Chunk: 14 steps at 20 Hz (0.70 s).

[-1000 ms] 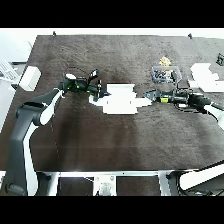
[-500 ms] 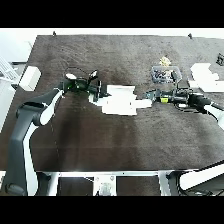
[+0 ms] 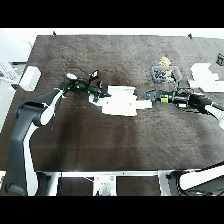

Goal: Fold the box and place the chain.

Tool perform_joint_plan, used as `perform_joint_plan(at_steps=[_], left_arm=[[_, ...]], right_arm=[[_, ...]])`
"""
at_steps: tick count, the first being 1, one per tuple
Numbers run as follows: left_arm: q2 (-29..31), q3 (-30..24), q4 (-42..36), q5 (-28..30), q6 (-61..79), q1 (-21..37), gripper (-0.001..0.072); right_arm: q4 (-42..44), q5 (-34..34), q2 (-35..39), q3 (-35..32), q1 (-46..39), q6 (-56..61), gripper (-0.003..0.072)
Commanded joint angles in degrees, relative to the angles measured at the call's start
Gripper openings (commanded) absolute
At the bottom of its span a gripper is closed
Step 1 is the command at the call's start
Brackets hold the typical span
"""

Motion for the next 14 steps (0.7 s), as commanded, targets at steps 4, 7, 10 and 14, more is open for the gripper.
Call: perform_joint_plan(at_steps=[4, 7, 10, 14], left_arm=[[0.02, 0.0, 0.09, 0.0, -0.09, 0.07, 0.0023], [0.02, 0.0, 0.09, 0.0, -0.09, 0.07, 0.0023], [0.02, 0.0, 0.07, 0.0, -0.09, 0.07, 0.0023], [0.02, 0.0, 0.02, 0.0, -0.09, 0.07, 0.0023]], right_arm=[[-3.52, -3.67, 11.34, -7.06, 2.75, -16.41, 0.0015], [-12.57, -8.57, 13.79, -8.31, 7.04, -23.02, 0.0578], [-18.6, -12.04, 13.97, -8.31, 11.45, -27.5, 0.0647], [-28.37, -17.18, 14.01, -8.31, 16.15, -27.56, 0.0646]])
